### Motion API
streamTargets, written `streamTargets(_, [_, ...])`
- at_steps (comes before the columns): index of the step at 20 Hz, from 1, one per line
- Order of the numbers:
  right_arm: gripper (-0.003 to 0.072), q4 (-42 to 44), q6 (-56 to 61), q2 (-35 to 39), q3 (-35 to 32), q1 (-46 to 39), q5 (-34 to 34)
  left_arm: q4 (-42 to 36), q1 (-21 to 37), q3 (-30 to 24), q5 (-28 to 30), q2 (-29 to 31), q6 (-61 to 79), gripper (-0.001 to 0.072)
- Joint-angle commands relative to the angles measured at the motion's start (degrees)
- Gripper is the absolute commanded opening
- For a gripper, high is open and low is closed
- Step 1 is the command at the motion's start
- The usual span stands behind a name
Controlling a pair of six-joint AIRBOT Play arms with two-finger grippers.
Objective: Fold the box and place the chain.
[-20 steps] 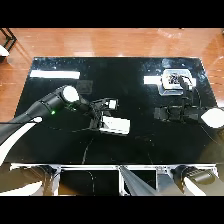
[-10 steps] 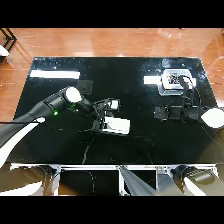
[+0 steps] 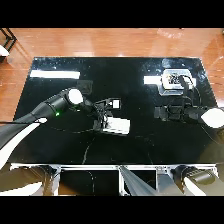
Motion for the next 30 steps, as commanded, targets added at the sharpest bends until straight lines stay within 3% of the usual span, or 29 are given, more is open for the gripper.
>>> streamTargets(1, [0.0022, 0.0, 0.02, -0.04, 0.04, -0.02, -0.07, 1.4, -0.22, 0.04, 0.52, -0.04, -1.46, 0.0643])
streamTargets(30, [0.0023, 0.0, 0.02, -0.04, 0.02, -0.02, -0.07, -0.98, -0.28, 0.04, -0.87, -0.35, -2.45, 0.0643])
